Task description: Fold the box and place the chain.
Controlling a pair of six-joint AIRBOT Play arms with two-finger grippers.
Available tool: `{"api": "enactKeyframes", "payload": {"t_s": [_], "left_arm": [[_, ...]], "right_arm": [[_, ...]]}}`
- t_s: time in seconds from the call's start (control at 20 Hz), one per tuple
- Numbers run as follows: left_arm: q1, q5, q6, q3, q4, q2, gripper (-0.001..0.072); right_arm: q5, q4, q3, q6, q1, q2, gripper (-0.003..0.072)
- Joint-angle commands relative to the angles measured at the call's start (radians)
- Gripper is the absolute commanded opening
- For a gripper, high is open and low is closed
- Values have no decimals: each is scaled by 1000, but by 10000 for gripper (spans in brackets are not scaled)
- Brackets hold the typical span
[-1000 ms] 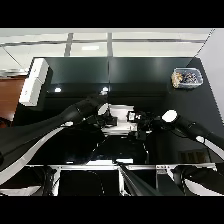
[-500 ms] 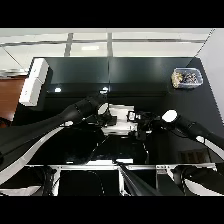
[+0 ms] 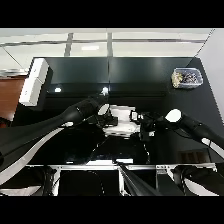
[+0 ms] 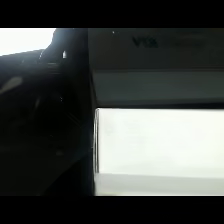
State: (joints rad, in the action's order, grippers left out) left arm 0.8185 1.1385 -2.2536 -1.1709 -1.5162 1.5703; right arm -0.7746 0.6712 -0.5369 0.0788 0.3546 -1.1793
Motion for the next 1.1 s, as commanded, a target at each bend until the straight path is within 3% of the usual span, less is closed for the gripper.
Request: {"api": "enactKeyframes", "payload": {"t_s": [0.0,0.25,0.4,0.65,0.7,0.8,0.9,1.05], "left_arm": [[1,8,-2,0,-1,0,24],[1,6,-2,0,3,0,24],[1,-20,-2,0,10,0,26],[-1,-16,-2,0,10,0,26],[-1,-16,-2,0,10,0,26],[-1,-15,-2,0,10,0,26],[-1,-16,-2,0,10,0,26],[-1,-16,-2,0,10,0,26]], "right_arm": [[-48,82,-1,-31,-26,68,569],[-39,115,-1,-28,-35,69,568],[27,93,-1,-11,-35,67,569],[3,58,-1,33,-35,66,547],[-12,57,-1,31,-34,66,473],[-37,21,-1,14,-34,66,219],[-31,-36,-1,-14,-35,66,135],[-32,-131,-1,-23,-34,53,128]]}}
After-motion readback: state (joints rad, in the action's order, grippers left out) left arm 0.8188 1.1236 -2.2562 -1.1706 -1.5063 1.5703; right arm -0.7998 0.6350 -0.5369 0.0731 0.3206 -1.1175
